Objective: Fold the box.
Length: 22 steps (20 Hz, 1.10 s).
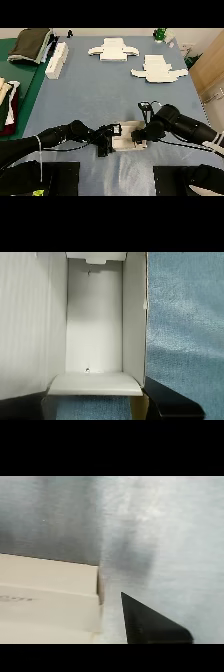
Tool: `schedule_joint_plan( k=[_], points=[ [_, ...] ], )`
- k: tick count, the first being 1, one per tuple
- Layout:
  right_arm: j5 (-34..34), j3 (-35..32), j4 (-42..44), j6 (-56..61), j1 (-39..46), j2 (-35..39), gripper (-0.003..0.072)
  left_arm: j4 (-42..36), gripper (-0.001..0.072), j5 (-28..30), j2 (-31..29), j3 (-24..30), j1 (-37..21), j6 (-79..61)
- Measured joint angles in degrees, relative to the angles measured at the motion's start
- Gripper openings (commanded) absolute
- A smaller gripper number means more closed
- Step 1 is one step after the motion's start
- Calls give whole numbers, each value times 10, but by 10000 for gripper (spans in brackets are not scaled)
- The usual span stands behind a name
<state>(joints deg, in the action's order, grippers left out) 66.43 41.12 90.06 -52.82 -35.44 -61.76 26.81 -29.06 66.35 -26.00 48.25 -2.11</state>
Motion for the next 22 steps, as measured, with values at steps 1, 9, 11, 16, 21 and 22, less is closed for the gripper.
schedule_joint_plan(
  k=[1, 9, 11, 16, 21, 22],
  points=[
    [6, 9, -18, 28, -14, -12, 503, 0, 424, 0, 0, 0, 0, 0],
    [18, 31, -74, 159, -67, -63, 346, 0, 424, 0, 0, 0, 0, 0],
    [19, 31, -77, 176, -70, -66, 282, 0, 424, 0, 0, 0, 0, 0],
    [26, 32, -84, 196, -80, -72, 5, 2, 424, 0, 0, 0, 0, -2],
    [35, 32, -84, 200, -85, -75, 82, 1, 424, 0, 0, 0, 0, -1],
    [38, 32, -83, 200, -85, -75, 296, 0, 424, 0, 0, 0, 0, 0]
  ],
)
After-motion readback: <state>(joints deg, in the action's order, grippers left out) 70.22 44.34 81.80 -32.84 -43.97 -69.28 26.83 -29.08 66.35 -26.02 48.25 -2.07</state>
